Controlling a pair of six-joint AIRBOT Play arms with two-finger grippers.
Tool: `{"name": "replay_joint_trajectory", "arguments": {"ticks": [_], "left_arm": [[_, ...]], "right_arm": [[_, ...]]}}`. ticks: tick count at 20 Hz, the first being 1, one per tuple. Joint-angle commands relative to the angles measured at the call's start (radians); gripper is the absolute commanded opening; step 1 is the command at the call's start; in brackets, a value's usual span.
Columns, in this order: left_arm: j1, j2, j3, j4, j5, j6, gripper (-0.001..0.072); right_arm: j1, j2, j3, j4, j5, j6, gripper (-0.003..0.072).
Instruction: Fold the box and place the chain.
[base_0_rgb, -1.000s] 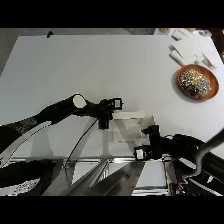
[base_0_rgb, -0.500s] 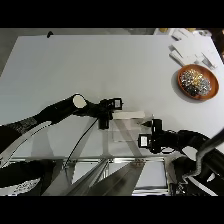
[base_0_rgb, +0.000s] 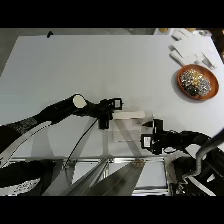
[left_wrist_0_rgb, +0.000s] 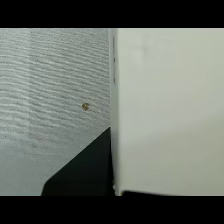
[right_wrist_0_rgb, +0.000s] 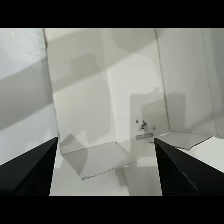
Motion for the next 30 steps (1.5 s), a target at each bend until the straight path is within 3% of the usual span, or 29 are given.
{"name": "replay_joint_trajectory", "arguments": {"ticks": [1, 7, 13, 18, 22, 27, 30], "left_arm": [[0.0, 0.0, 0.001, 0.0, 0.0, 0.0, 0.0012], [0.0, 0.0, 0.0, 0.0, 0.0, 0.0, 0.0012], [0.0, 0.0, 0.001, 0.0, 0.0, 0.0, 0.0012], [0.0, 0.0, 0.0, 0.0, 0.0, 0.0, 0.0012], [0.0, 0.0, 0.001, 0.0, 0.0, 0.0, 0.0012], [0.0, 0.0, 0.0, 0.0, 0.0, 0.0, 0.0012], [0.0, 0.0, 0.001, 0.0, 0.0, 0.0, 0.0012]], "right_arm": [[0.022, 0.052, -0.005, -0.07, 0.088, 0.074, 0.0668], [0.182, 0.042, -0.082, -0.1, -0.093, 0.088, 0.0685], [0.152, -0.095, -0.08, -0.108, -0.252, 0.087, 0.0684], [0.005, -0.106, 0.005, -0.103, -0.195, 0.084, 0.0683], [-0.015, -0.107, 0.025, -0.101, -0.177, 0.084, 0.0684], [-0.023, -0.117, 0.032, 0.058, -0.162, -0.03, 0.0684], [-0.112, -0.159, 0.049, 0.134, -0.105, -0.09, 0.0684]]}}
